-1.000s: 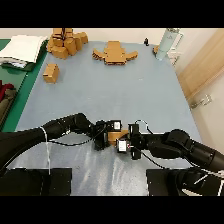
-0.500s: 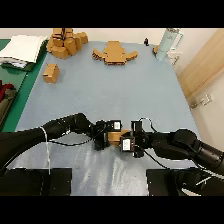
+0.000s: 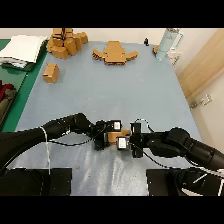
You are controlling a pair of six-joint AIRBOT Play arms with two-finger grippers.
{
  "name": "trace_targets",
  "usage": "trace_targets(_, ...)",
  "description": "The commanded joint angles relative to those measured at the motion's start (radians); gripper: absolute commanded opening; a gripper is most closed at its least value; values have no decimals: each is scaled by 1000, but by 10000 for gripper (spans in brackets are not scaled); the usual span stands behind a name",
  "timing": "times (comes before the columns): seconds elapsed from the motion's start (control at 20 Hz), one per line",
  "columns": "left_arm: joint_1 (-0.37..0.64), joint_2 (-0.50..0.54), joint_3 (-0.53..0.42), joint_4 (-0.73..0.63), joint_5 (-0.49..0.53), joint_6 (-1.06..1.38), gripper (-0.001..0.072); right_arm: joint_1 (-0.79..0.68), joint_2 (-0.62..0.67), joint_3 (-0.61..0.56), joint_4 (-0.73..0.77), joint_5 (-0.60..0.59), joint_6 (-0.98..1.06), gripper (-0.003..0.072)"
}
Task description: Fold the box.
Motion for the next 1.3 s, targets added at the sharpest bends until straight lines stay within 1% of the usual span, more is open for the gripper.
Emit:
trace_targets(0.0,0,-1,-1,0,0,0,479,2,-21,0,4,-4,3,15)
trace_targets(0.2,0,-1,-1,0,0,0,479,2,-20,2,4,-4,4,16)
trace_targets(0.35,0,-1,-1,0,0,0,479,-1,31,17,-13,-6,75,16)
trace_targets(0.45,0,-1,-1,0,0,0,479,-1,101,35,-122,-5,252,15)
trace_targets(0.55,0,-1,-1,0,0,0,479,-10,165,42,-301,-6,556,15)
trace_targets(0.65,0,-1,-1,0,0,0,479,-53,188,42,-457,-51,836,16)
trace_targets(0.7,0,-1,-1,0,0,0,479,-77,185,42,-495,-85,915,16)
trace_targets(0.75,0,-1,-1,0,0,0,479,-103,177,42,-500,-105,965,16)
trace_targets(0.8,0,-1,-1,0,0,0,479,-122,168,42,-473,-109,1010,16)
trace_targets(0.85,0,-1,-1,0,0,0,479,-126,163,43,-408,-104,1012,6)
trace_targets(0.95,0,-1,-1,0,2,8,479,-114,156,47,-240,-91,1009,6)
trace_targets(1.05,0,-1,-1,0,0,8,479,-113,156,47,-76,-144,1009,5)
trace_targets(1.1,0,-1,0,0,1,8,479,-113,156,47,-19,-179,1009,5)
trace_targets(1.15,0,-1,-1,0,1,7,479,-113,156,46,31,-206,1009,5)
trace_targets(1.25,0,-1,-1,0,1,8,479,-113,144,45,83,-226,1014,5)
